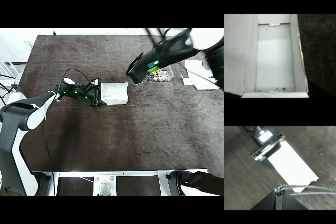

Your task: Fold the box and place the chain.

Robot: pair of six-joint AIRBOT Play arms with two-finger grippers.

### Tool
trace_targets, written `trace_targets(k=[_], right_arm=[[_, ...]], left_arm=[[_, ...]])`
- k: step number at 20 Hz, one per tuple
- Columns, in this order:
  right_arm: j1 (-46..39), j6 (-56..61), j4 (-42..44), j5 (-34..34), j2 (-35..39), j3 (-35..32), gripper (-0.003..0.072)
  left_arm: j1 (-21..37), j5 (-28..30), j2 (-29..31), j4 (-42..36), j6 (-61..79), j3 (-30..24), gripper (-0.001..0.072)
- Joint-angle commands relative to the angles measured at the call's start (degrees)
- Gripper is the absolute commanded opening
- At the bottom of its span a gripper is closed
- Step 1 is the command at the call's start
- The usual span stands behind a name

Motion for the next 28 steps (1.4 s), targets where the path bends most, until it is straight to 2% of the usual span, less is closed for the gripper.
trace_targets(k=[1,2,3,7,11,12,13,14,17,21,24,28], right_arm=[[2.2,0.0,3.6,-12.8,-0.4,-8.2,0.0006],[2.2,0.0,3.9,-13.4,-0.5,-8.6,0.0006],[2.1,-0.1,6.6,-19.7,-1.9,-12.8,0.0006],[2.1,-1.1,10.7,-31.5,-7.5,-19.5,0.0003],[1.7,-1.1,12.4,-43.6,-16.2,-25.1,0.0007],[1.2,-1.1,12.3,-43.7,-17.6,-25.1,0.0147],[0.6,-1.1,12.2,-43.7,-17.8,-25.0,0.0454],[-0.3,-1.1,12.2,-43.6,-16.9,-24.7,0.0549],[-4.7,-0.9,9.4,-41.3,-9.7,-24.7,0.0530],[-18.3,3.7,5.7,-39.5,-0.9,-29.0,0.0521],[-28.6,8.8,7.9,-41.7,-2.9,-31.3,0.0523],[-30.3,8.3,13.9,-49.1,-11.6,-30.7,0.0523]], left_arm=[[0.0,0.0,0.0,0.0,0.0,0.0,0.0421],[0.0,0.0,0.0,0.0,0.0,0.0,0.0421],[0.0,0.0,0.0,0.0,0.0,0.0,0.0421],[0.0,0.0,0.0,0.0,0.0,0.0,0.0421],[0.0,0.0,0.0,0.0,0.0,0.0,0.0421],[0.0,0.0,0.0,0.0,0.0,0.0,0.0421],[0.0,0.0,0.0,0.0,0.0,0.0,0.0421],[0.0,0.0,0.0,0.0,0.0,0.0,0.0421],[0.0,0.0,0.0,0.0,0.0,0.0,0.0421],[0.0,0.0,0.0,0.0,0.0,0.0,0.0421],[0.0,0.0,0.0,0.0,0.0,0.0,0.0421],[0.0,0.0,0.0,0.0,0.0,0.0,0.0421]])
